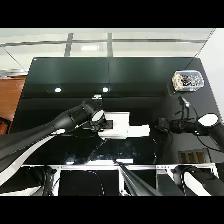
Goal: Fold the box and place the chain.
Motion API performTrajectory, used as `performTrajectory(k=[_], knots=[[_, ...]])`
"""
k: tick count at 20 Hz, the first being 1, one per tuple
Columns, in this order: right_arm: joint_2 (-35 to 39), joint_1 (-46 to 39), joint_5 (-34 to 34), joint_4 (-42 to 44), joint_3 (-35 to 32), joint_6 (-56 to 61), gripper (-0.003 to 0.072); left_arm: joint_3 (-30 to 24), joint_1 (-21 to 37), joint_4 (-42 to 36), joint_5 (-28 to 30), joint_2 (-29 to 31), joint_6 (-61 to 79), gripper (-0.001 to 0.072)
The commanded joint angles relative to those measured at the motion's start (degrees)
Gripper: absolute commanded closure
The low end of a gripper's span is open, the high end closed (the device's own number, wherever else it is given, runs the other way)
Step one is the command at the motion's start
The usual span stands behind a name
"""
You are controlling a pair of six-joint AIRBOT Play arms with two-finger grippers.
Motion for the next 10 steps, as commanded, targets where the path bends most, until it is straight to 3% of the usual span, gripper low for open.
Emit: performTrajectory(k=[1, 5, 9, 10], knots=[[-5.84, 3.56, 6.38, 11.26, -1.81, -9.70, 0.0670, 0.04, 0.04, 0.07, -0.04, -0.02, 0.04, 0.0684], [-10.49, 10.45, 3.87, 14.27, 0.85, -13.35, 0.0670, 0.04, 0.02, 0.07, -0.11, -0.02, 0.04, 0.0685], [-10.64, 14.53, 4.94, 14.12, 5.38, -14.56, 0.0665, 0.04, 0.02, 0.09, -0.11, -0.02, 0.04, 0.0684], [-10.64, 14.62, 5.51, 14.21, 6.10, -13.90, 0.0504, 0.04, 0.02, 0.09, -0.11, -0.02, 0.04, 0.0685]])
